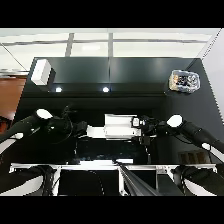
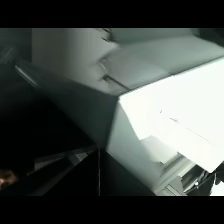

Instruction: Fold the box and place the chain.

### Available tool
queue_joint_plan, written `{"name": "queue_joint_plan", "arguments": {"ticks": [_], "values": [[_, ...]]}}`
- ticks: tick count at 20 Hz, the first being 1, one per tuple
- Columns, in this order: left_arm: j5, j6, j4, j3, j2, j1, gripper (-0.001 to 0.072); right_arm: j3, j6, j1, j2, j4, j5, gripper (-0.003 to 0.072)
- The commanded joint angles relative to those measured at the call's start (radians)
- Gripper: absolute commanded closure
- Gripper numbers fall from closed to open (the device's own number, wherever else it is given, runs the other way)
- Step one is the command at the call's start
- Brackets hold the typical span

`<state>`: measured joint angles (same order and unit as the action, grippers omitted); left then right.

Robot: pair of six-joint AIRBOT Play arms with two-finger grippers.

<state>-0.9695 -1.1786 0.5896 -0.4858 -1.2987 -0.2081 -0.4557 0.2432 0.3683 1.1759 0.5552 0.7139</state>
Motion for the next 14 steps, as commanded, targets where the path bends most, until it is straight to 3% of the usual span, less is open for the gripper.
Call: {"name": "queue_joint_plan", "arguments": {"ticks": [1, 7, 8, 10, 11, 12, 14], "values": [[0.023, 0.028, -0.034, -0.035, -0.044, -0.064, 0.0685, 0.001, 0.000, 0.000, 0.001, -0.001, 0.000, 0.0210], [-0.097, 0.294, -0.187, -0.073, -0.044, -0.056, 0.0679, 0.001, 0.000, 0.000, 0.001, -0.001, 0.000, 0.0210], [-0.115, 0.297, -0.191, -0.081, -0.044, -0.056, 0.0647, 0.001, 0.000, 0.000, 0.001, -0.001, 0.000, 0.0209], [-0.122, 0.297, -0.176, -0.097, -0.043, -0.055, 0.0232, 0.001, 0.000, 0.000, 0.001, -0.001, 0.000, 0.0210], [-0.120, 0.296, -0.172, -0.104, -0.043, -0.055, 0.0109, 0.001, 0.000, 0.000, 0.001, -0.001, 0.000, 0.0210], [-0.121, 0.296, -0.170, -0.111, -0.043, -0.055, 0.0073, 0.001, 0.000, 0.000, 0.001, -0.001, 0.000, 0.0209], [-0.135, 0.296, -0.167, -0.126, -0.043, -0.060, 0.0073, 0.001, 0.000, 0.000, 0.001, -0.001, 0.000, 0.0210]]}}
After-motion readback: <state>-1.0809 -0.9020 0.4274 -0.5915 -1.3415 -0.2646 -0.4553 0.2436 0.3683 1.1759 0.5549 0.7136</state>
